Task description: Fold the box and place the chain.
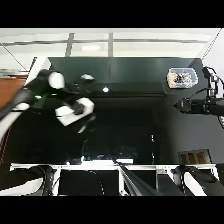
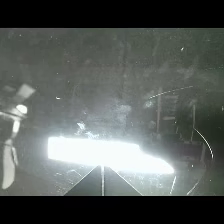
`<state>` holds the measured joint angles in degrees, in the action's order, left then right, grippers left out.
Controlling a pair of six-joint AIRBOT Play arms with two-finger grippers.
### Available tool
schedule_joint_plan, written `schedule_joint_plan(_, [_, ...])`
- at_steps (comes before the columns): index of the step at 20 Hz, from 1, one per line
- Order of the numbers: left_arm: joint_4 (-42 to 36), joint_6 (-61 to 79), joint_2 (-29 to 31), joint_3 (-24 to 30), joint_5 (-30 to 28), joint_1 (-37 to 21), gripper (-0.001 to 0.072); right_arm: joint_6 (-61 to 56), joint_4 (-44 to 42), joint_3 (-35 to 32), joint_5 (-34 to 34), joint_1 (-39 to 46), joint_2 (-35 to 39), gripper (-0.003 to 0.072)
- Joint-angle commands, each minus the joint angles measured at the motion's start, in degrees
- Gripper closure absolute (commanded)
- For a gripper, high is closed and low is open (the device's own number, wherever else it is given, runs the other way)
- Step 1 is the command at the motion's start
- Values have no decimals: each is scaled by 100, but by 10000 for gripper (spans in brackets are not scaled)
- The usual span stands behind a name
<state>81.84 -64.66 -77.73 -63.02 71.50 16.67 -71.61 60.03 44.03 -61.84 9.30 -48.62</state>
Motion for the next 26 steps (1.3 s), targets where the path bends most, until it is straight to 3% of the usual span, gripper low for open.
schedule_joint_plan(1, [595, -914, 590, 549, 586, -1906, 475, 0, 4, -2, -7, -2, 2, 667])
schedule_joint_plan(6, [448, -697, 1202, 1038, 518, -4347, 475, -2, 4, -2, -4, -2, 2, 667])
schedule_joint_plan(9, [-20, -219, 1174, 1067, 435, -5401, 474, -2, 0, -2, -7, -7, 2, 667])
schedule_joint_plan(11, [-337, 389, 1167, 1067, 109, -5768, 475, -2, -2, -2, -7, -11, 2, 667])
schedule_joint_plan(16, [-778, 1379, 1071, 1067, -1300, -5775, 475, -74, -7, -2, -2, -11, 0, 667])
schedule_joint_plan(18, [-1176, 1917, 802, 1064, -1392, -5705, 475, -107, -7, -2, -2, -11, 0, 667])
schedule_joint_plan(26, [-1226, 2468, -26, 1014, -1740, -5370, 474, -105, 0, -2, 0, -11, -4, 668])
